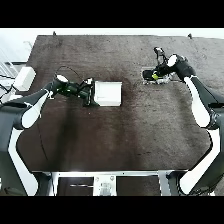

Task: Fold the box and place the chain.

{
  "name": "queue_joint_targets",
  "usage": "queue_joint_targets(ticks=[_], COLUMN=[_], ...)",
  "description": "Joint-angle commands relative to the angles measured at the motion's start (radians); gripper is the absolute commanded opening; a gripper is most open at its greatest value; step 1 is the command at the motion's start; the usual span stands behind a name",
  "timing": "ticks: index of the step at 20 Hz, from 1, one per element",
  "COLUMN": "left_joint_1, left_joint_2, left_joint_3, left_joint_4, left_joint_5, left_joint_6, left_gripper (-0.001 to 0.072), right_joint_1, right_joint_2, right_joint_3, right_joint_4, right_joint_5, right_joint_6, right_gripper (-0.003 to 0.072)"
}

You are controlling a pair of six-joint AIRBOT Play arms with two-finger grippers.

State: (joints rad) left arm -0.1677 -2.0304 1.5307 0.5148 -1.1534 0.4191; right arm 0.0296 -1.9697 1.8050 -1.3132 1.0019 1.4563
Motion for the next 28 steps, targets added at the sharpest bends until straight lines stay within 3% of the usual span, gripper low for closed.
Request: queue_joint_targets(ticks=[1,8,10,13,15,26,28], left_joint_1=[0.0,0.0,0.0,0.0,0.0,0.0,0.0], left_joint_2=[0.0,0.0,0.0,0.0,0.0,0.0,0.0], left_joint_3=[0.0,0.0,0.0,0.0,0.0,0.0,0.0], left_joint_4=[0.001,0.001,0.001,0.001,0.001,0.001,0.001], left_joint_5=[0.002,0.002,0.002,0.002,0.002,0.002,0.002], left_joint_6=[0.0,0.0,0.0,0.0,0.0,-0.002,-0.002], left_gripper=[0.0588,0.0589,0.0588,0.0588,0.0588,0.0588,0.0589], right_joint_1=[-0.001,-0.017,-0.02,-0.02,-0.021,-0.02,-0.019], right_joint_2=[0.006,0.067,0.067,0.067,0.066,0.018,0.01], right_joint_3=[0.002,0.007,0.007,0.007,0.007,0.006,0.006], right_joint_4=[-0.006,-0.017,-0.011,-0.012,-0.014,-0.064,-0.036], right_joint_5=[0.009,0.009,0.012,0.007,-0.003,-0.003,0.003], right_joint_6=[0.001,0.001,0.001,0.001,0.002,0.007,0.009], right_gripper=[0.0008,0.0012,0.0232,0.0213,0.0147,0.0165,0.0226])
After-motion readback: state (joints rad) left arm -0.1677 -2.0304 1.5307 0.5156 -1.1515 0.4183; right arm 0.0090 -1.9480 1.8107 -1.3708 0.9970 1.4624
